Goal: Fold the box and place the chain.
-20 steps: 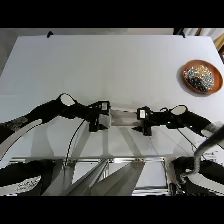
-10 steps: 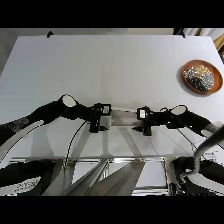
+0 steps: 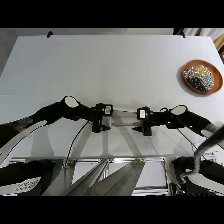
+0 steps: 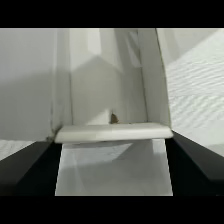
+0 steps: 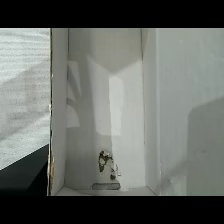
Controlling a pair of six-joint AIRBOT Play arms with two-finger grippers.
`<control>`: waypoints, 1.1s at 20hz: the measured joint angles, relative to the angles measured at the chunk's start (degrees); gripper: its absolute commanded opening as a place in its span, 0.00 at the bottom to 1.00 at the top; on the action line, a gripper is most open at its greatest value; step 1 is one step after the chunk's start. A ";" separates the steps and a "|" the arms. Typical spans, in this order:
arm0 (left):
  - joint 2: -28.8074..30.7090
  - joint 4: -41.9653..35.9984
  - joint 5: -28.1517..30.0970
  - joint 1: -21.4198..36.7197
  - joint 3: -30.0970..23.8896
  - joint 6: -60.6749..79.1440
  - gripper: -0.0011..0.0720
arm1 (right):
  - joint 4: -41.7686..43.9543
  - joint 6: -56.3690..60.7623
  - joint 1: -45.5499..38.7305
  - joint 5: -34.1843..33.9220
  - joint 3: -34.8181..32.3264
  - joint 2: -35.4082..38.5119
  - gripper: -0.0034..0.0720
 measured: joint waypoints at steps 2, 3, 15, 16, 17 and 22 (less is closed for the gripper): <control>-0.50 -0.24 -0.13 -0.22 0.00 0.04 0.97 | 0.00 0.00 0.00 0.00 0.00 0.00 0.57; -0.92 -0.44 -0.13 -0.33 0.00 0.04 0.97 | 0.00 0.00 0.00 0.00 0.00 0.00 0.57; -2.86 -3.96 1.60 -2.05 0.02 0.17 0.42 | 0.00 0.00 0.00 -0.02 0.00 0.00 0.57; -2.89 -3.89 1.60 -2.08 0.02 0.17 0.36 | 0.00 0.00 0.02 -0.02 0.00 0.00 0.57; -2.93 -3.82 1.60 -2.10 0.02 0.15 0.36 | 0.00 0.00 0.00 -0.04 0.00 0.00 0.57; -2.97 -3.63 1.60 -2.12 0.02 0.13 0.36 | 0.02 0.02 0.02 -0.07 0.00 0.00 0.57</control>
